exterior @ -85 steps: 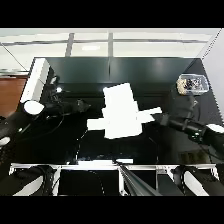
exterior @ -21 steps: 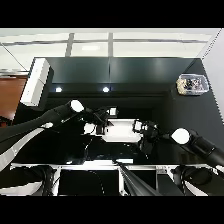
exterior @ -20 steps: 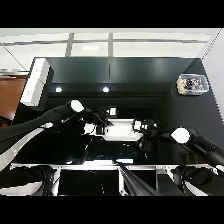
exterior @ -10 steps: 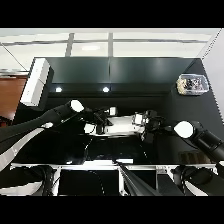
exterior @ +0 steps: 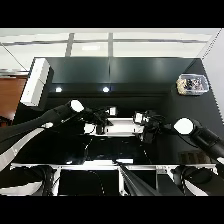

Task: Fold the box and place the chain.

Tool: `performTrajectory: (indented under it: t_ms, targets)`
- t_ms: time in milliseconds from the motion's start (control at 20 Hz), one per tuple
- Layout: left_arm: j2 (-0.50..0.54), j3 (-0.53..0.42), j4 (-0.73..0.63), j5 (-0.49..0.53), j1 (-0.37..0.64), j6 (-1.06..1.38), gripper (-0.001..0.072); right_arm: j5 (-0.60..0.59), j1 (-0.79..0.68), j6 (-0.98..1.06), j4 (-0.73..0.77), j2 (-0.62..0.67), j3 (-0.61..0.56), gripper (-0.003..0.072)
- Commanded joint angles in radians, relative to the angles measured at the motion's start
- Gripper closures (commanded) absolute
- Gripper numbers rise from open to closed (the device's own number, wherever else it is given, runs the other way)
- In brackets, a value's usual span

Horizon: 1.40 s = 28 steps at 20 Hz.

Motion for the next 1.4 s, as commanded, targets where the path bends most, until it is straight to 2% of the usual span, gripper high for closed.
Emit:
performTrajectory:
  t_ms: [0, 150, 300, 400, 700, 1150, 1350]
  targets:
    - [0.0, 0.0, -0.002, -0.001, 0.0, -0.001, 0.068, 0.017, -0.008, -0.117, 0.082, -0.052, 0.001, -0.0019]
    - [0.0, 0.0, -0.002, -0.001, 0.0, -0.001, 0.068, 0.029, -0.064, -0.248, 0.239, -0.097, 0.001, -0.0019]
    - [0.0, 0.0, -0.002, -0.001, 0.0, -0.001, 0.068, 0.095, -0.126, -0.346, 0.301, -0.139, 0.0, -0.0019]
    - [0.0, 0.0, -0.002, -0.001, 0.0, -0.001, 0.068, 0.099, -0.126, -0.449, 0.301, -0.167, -0.013, -0.0019]
    - [0.0, 0.0, -0.002, -0.001, 0.0, -0.001, 0.068, 0.091, -0.126, -0.489, 0.3, -0.212, -0.028, -0.0019]
    - [0.0, 0.0, -0.001, -0.001, 0.0, -0.001, 0.068, 0.066, -0.125, -0.476, 0.301, -0.224, -0.028, -0.0019]
    - [0.0, 0.0, -0.002, -0.001, 0.0, -0.001, 0.068, 0.048, -0.125, -0.428, 0.235, -0.227, -0.027, -0.0019]
